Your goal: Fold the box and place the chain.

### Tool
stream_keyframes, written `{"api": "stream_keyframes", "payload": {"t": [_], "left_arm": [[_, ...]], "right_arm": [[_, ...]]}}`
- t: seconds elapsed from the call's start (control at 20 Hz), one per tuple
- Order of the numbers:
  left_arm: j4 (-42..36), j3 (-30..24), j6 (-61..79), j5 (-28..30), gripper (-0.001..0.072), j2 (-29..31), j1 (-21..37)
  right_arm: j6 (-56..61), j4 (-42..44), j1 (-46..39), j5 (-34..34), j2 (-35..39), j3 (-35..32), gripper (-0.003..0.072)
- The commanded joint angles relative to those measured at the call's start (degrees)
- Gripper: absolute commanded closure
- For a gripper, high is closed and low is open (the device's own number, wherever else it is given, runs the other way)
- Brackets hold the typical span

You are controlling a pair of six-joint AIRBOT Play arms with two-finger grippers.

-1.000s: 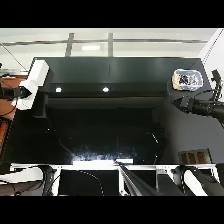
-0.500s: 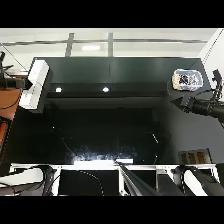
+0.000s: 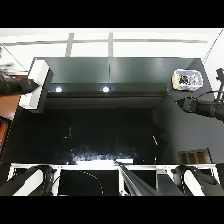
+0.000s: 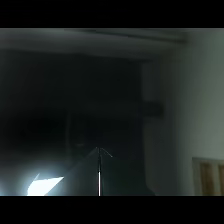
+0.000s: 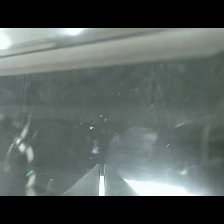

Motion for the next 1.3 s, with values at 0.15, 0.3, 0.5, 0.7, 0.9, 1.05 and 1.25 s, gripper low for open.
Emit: {"api": "stream_keyframes", "payload": {"t": [0.15, 0.3, 0.5, 0.7, 0.9, 1.05, 1.25], "left_arm": [[1.5, -22.6, -2.8, 17.7, 0.0684, 15.8, -15.8], [1.5, -22.5, -3.1, 18.0, 0.0683, 15.7, -15.6], [0.7, -22.5, -3.1, 17.9, 0.0683, 15.7, -15.6], [0.7, -22.5, -3.1, 17.9, 0.0683, 15.7, -15.6], [0.7, -22.5, -3.0, 17.9, 0.0683, 15.7, -15.6], [0.7, -22.5, -3.0, 17.9, 0.0683, 15.7, -15.6], [0.7, -22.5, -3.1, 17.9, 0.0683, 15.7, -15.6]], "right_arm": [[-4.5, -5.0, 0.0, -13.5, 9.5, -7.2, 0.0643], [-4.5, -5.2, 0.0, -13.0, 9.5, -7.1, 0.0643], [-4.5, -5.1, 0.0, -13.1, 9.5, -7.1, 0.0643], [-4.5, -5.1, 0.0, -13.1, 9.5, -7.1, 0.0643], [-4.5, -5.1, 0.0, -13.1, 9.5, -7.1, 0.0643], [-4.5, -5.1, 0.0, -13.1, 9.5, -7.1, 0.0643], [-4.5, -5.1, 0.0, -13.1, 9.5, -7.1, 0.0643]]}}
